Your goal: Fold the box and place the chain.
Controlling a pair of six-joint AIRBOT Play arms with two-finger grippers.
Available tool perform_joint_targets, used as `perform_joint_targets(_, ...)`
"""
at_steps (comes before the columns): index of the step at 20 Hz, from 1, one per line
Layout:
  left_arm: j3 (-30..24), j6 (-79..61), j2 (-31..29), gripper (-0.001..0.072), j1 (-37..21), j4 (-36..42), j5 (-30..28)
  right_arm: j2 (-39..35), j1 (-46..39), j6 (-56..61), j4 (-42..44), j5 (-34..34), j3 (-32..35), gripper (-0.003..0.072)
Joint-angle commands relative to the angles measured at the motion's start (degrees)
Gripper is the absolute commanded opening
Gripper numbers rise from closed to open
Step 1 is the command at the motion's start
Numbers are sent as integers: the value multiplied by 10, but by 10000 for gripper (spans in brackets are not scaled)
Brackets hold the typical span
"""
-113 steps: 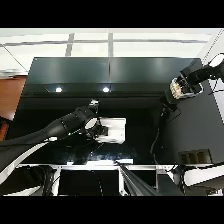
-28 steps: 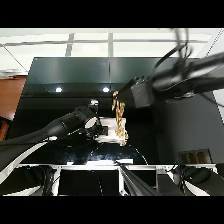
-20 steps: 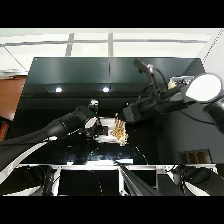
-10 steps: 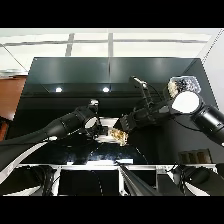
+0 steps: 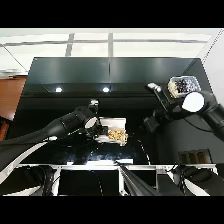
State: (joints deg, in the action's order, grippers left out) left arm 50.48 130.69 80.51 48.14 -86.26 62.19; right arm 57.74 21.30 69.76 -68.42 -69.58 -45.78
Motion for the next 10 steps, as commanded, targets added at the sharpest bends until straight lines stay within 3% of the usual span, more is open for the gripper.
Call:
perform_joint_targets(1, 0, 0, 0, 31, 0, 0, 10, -1, 16, -203, -27, 76, 76, 708)
perform_joint_targets(6, 0, 0, 0, 31, 0, 0, 14, 14, 60, -487, 103, 192, 118, 699)
perform_joint_targets(10, 0, 0, 0, 31, 0, 0, 14, 56, 68, -574, 199, 193, 118, 698)
